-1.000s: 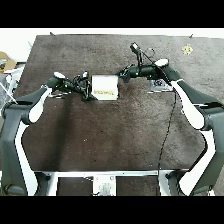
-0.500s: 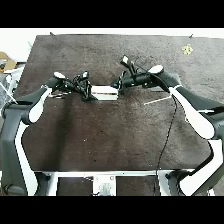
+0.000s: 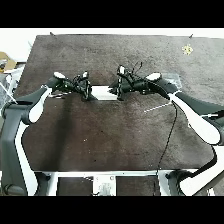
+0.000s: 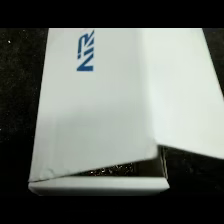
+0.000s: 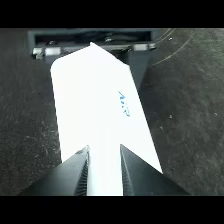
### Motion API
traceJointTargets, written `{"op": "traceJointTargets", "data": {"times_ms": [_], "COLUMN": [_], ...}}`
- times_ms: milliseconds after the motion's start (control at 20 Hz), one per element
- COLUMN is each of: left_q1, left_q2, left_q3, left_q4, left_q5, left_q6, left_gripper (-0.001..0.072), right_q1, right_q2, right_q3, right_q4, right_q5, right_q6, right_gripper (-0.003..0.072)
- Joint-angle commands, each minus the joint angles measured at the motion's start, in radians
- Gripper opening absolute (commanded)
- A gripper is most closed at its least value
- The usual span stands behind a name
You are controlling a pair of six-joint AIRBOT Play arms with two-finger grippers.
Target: Fold the box and place the chain.
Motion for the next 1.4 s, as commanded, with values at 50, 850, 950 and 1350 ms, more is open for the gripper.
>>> {"op": "traceJointTargets", "data": {"times_ms": [50,850,950,1350], "left_q1": [0.000,0.000,0.000,0.000], "left_q2": [-0.001,-0.001,-0.001,-0.001], "left_q3": [0.000,0.000,0.000,0.000], "left_q4": [0.000,0.000,0.000,0.000], "left_q5": [0.000,0.000,0.000,0.000], "left_q6": [0.000,0.000,0.000,0.000], "left_gripper": [0.0391,0.0391,0.0390,0.0391], "right_q1": [0.002,0.006,0.006,0.006], "right_q2": [-0.023,-0.033,-0.033,-0.033], "right_q3": [-0.001,0.068,0.068,0.041], "right_q4": [0.008,-0.072,-0.111,-0.139], "right_q5": [0.006,-0.079,-0.070,0.010], "right_q6": [-0.063,-0.037,0.006,0.055], "right_gripper": [0.0237,0.0197,0.0197,0.0197]}}
